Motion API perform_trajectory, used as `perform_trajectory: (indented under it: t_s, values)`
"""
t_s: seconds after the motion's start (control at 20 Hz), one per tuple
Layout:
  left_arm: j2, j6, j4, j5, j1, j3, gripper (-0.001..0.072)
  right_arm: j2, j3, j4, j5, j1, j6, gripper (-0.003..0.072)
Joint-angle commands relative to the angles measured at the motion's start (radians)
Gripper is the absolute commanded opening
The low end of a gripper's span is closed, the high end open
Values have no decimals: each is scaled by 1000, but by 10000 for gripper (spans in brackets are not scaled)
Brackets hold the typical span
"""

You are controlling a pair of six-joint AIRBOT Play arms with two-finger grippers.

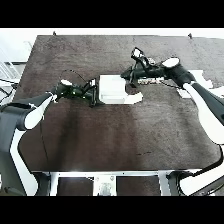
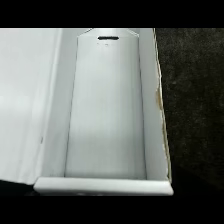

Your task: Fold the box and place the chain.

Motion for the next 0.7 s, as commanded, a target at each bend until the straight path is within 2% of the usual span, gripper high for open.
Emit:
perform_trajectory:
  t_s: [0.0,0.2,0.65]
  values:
    - [0,0,0,1,0,0,624,86,-96,-163,40,-47,3,669]
    - [0,0,0,1,0,0,624,68,-156,-283,53,-64,-19,671]
    - [0,0,0,1,0,0,624,-6,-164,-296,87,-39,-60,670]
